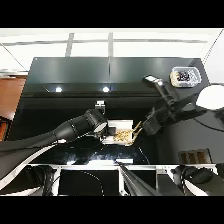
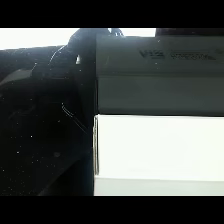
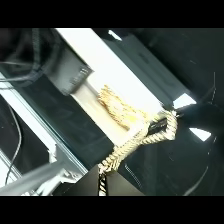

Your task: Fold the box and place the chain.

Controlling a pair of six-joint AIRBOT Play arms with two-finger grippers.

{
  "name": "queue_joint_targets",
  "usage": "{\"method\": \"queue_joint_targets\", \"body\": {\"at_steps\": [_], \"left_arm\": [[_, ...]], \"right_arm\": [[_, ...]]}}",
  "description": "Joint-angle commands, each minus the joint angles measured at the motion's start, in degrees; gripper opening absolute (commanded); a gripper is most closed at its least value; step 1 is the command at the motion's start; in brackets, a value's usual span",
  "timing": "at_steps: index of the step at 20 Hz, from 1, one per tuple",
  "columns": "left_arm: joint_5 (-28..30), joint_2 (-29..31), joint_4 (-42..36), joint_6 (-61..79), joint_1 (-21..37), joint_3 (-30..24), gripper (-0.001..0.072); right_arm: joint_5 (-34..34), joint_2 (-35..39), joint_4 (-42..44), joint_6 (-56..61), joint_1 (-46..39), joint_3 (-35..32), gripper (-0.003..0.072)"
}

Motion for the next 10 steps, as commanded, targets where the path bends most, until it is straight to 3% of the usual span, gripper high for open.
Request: {"method": "queue_joint_targets", "body": {"at_steps": [1,5,10], "left_arm": [[0.04,0.02,0.02,0.0,0.0,0.02,0.0031],[0.04,0.02,0.02,0.02,0.0,0.02,0.0031],[0.07,0.02,0.02,0.0,0.0,0.02,0.0031]], "right_arm": [[6.36,1.95,2.12,-3.15,-7.93,0.07,0.0037],[6.12,1.2,8.33,-5.55,-5.77,-0.13,0.0037],[1.55,-2.84,8.9,-6.05,0.76,-0.13,0.0037]]}}
